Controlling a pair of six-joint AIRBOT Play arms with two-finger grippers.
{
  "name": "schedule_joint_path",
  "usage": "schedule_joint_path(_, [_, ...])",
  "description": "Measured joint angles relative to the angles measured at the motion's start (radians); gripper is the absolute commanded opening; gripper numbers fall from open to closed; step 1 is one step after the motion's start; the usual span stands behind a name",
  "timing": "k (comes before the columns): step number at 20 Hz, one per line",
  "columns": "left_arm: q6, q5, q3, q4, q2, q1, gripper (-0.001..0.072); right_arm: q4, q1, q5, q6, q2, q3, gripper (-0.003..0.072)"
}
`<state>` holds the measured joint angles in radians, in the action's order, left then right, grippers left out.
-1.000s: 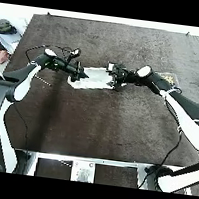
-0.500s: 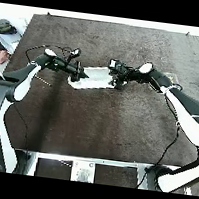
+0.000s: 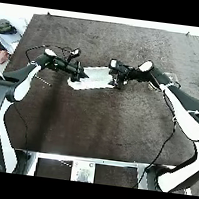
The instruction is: Fold the box and place the chain.
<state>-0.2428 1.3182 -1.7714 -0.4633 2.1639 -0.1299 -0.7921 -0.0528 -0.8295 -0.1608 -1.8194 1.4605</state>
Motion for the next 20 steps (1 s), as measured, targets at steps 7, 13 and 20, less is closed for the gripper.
schedule_joint_path(7, [0.0,0.0,0.0,0.0,0.0,0.0,0.0012,0.05,0.019,-0.091,-0.046,-0.063,0.067,0.058])
schedule_joint_path(13, [-0.001,0.003,0.0,0.001,0.0,0.001,0.0013,0.123,0.022,-0.148,-0.084,-0.092,0.096,0.058])
schedule_joint_path(20, [-0.002,0.005,0.0,0.001,0.0,0.0,0.0013,0.146,0.021,-0.206,-0.089,-0.126,0.1,0.058])
